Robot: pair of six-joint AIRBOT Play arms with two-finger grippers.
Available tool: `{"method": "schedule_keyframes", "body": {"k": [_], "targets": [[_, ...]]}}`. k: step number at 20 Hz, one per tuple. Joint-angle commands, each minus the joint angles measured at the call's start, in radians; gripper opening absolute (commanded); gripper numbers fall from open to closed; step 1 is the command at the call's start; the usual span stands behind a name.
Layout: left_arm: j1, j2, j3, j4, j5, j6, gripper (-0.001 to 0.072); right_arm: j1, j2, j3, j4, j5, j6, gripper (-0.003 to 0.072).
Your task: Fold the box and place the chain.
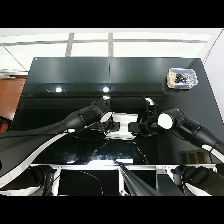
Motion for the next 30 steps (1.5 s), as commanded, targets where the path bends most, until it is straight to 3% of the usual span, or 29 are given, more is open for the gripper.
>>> {"method": "schedule_keyframes", "body": {"k": [1, 4, 6, 16, 19, 20, 30], "targets": [[0.000, -0.001, 0.001, 0.000, 0.000, -0.001, 0.0032, 0.003, -0.034, 0.024, -0.006, 0.013, 0.023, 0.0355], [0.000, -0.001, 0.001, 0.000, 0.000, -0.001, 0.0032, 0.003, -0.082, 0.074, -0.045, 0.058, 0.056, 0.0354], [0.000, -0.001, 0.001, 0.000, 0.000, -0.001, 0.0032, 0.003, -0.107, 0.098, -0.063, 0.109, 0.082, 0.0235], [0.000, -0.001, 0.001, 0.000, 0.000, -0.001, 0.0032, 0.109, -0.212, 0.212, -0.172, 0.169, 0.203, 0.0228], [0.000, -0.001, 0.001, 0.000, 0.000, -0.001, 0.0032, 0.109, -0.215, 0.214, -0.196, 0.189, 0.228, 0.0227], [0.000, -0.001, 0.001, 0.000, 0.000, -0.001, 0.0032, 0.109, -0.215, 0.214, -0.200, 0.192, 0.229, 0.0179], [0.000, -0.001, 0.001, 0.000, 0.003, -0.001, 0.0032, 0.108, -0.217, 0.214, -0.223, 0.185, 0.251, 0.0179]]}}
